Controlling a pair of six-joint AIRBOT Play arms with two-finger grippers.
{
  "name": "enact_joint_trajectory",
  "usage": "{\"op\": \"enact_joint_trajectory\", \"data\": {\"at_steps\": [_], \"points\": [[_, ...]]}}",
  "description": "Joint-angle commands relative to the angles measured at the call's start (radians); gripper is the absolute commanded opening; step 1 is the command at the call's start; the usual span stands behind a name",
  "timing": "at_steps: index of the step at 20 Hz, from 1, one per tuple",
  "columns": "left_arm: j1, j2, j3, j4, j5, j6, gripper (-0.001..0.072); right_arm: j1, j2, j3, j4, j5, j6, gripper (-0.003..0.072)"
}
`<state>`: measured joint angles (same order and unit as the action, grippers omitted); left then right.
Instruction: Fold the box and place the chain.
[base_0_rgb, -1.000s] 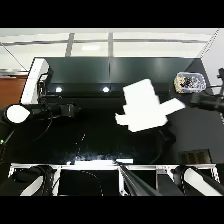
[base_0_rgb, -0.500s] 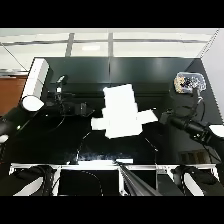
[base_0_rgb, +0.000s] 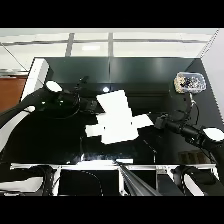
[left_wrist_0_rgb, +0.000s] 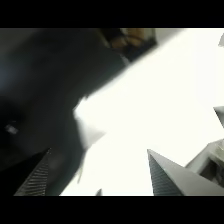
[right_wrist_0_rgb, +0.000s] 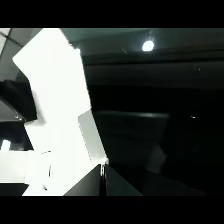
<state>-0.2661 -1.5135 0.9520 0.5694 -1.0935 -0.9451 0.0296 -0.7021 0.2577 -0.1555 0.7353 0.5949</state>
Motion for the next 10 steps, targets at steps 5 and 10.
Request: {"op": "enact_joint_trajectory", "data": {"at_steps": [5,10], "points": [[-0.046,-0.161,0.084,-0.121,-0.182,0.225,0.0705,0.004,0.001,0.000,0.000,0.000,0.019,0.0010],[-0.046,-0.165,0.109,-0.014,-0.252,0.354,0.0494,0.004,0.001,0.000,0.000,0.001,0.026,0.0009]]}}
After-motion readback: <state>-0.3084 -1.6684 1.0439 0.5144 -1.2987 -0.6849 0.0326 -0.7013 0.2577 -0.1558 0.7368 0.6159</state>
